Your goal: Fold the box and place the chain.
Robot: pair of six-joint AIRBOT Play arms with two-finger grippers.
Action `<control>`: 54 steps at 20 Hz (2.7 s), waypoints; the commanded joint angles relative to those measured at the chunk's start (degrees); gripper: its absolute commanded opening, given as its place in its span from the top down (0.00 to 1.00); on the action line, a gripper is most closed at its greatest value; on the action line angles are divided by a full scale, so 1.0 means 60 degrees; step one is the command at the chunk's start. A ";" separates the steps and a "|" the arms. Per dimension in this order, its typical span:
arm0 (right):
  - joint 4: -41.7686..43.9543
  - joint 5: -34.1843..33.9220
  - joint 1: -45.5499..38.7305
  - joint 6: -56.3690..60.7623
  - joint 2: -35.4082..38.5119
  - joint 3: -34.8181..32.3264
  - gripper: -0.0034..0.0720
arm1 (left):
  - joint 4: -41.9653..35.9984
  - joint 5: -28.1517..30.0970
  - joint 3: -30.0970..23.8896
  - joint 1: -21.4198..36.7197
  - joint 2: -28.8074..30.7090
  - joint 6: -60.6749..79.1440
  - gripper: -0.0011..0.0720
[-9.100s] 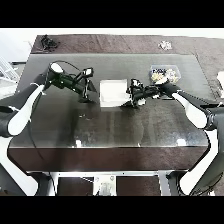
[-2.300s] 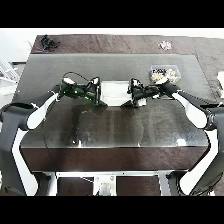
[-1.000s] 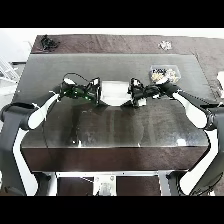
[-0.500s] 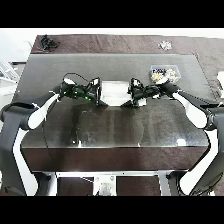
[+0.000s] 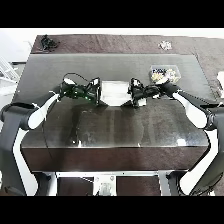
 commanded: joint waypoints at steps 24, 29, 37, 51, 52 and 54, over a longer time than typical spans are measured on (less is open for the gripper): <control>-0.1268 0.1555 -0.1665 0.1960 0.2368 0.0109 0.93 | 0.0000 -0.0004 0.0004 0.0000 -0.0004 -0.0018 0.50; 0.0539 0.1971 -0.1118 0.2197 0.2375 -0.0076 0.94 | 0.0000 -0.0004 0.0004 0.0000 -0.0004 -0.0018 0.50; 0.0474 -0.1435 0.0084 0.2539 0.1781 0.0106 0.94 | 0.0000 0.0000 0.0004 0.0000 0.0000 -0.0015 0.50; -0.2033 -0.1661 0.0259 0.3432 0.0350 0.1399 0.94 | 0.0000 -0.0007 0.0004 0.0000 -0.0004 -0.0018 0.50; -0.2047 -0.1661 0.0270 0.3355 0.0353 0.1399 0.94 | 0.0000 -0.0007 0.0004 0.0000 -0.0004 -0.0018 0.50; -0.2044 -0.1665 0.0280 0.3024 0.0353 0.1410 0.94 | 0.0000 -0.0007 0.0004 0.0000 -0.0004 -0.0018 0.50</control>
